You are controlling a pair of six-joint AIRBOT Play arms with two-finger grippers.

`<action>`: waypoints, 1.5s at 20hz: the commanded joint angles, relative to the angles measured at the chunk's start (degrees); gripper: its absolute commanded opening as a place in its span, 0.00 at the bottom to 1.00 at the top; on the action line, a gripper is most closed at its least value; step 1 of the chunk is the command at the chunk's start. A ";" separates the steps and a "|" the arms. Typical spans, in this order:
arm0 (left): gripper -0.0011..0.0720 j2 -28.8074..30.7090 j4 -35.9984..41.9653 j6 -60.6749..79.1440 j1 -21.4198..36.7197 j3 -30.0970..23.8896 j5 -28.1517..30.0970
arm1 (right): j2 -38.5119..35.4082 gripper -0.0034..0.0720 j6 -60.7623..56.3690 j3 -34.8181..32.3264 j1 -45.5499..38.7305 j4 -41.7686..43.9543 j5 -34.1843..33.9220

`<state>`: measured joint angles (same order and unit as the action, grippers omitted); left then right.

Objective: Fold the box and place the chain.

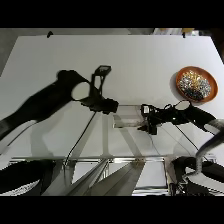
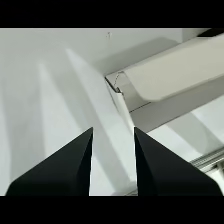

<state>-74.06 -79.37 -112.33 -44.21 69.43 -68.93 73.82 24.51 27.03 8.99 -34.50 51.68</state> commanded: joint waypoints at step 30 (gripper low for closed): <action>0.98 -10.86 53.22 131.27 10.62 -28.22 23.34 | -0.04 0.62 -0.02 0.00 -0.02 0.02 0.00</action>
<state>-84.14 -26.57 20.95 -33.26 40.82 -45.06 73.82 24.49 27.03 8.99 -34.50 51.68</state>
